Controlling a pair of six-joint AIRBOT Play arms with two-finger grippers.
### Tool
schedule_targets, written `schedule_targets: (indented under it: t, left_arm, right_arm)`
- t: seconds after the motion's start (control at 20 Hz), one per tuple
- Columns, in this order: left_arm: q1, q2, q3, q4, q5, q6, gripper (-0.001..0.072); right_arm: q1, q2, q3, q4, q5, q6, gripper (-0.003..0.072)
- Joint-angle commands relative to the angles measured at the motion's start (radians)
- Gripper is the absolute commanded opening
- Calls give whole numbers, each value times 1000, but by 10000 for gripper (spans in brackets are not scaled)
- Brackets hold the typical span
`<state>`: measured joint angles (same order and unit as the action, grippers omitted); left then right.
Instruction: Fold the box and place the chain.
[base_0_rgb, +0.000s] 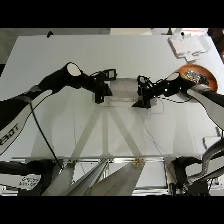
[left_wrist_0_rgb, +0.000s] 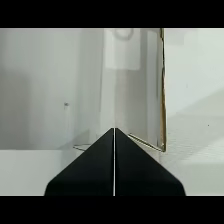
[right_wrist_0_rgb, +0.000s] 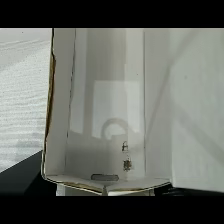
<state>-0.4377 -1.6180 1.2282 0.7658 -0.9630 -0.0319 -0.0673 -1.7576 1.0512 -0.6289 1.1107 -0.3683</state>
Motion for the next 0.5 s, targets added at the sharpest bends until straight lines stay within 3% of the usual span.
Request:
schedule_targets:
  t: [0.0, 0.2, 0.35, 0.45]
  left_arm:
    - [13, 99, 0, 17, -2, -50, 12]
    - [73, 186, 0, 169, -5, -441, 11]
    - [130, 183, -13, 339, -22, -851, 11]
    - [163, 174, -38, 373, -35, -1011, 11]
  right_arm:
    - [0, 1, 1, 0, 0, 0, 501]
    - [0, 1, 1, 0, 0, 0, 501]
    - [0, 1, 1, 0, 0, 0, 501]
    - [0, 1, 1, 0, 0, 0, 501]
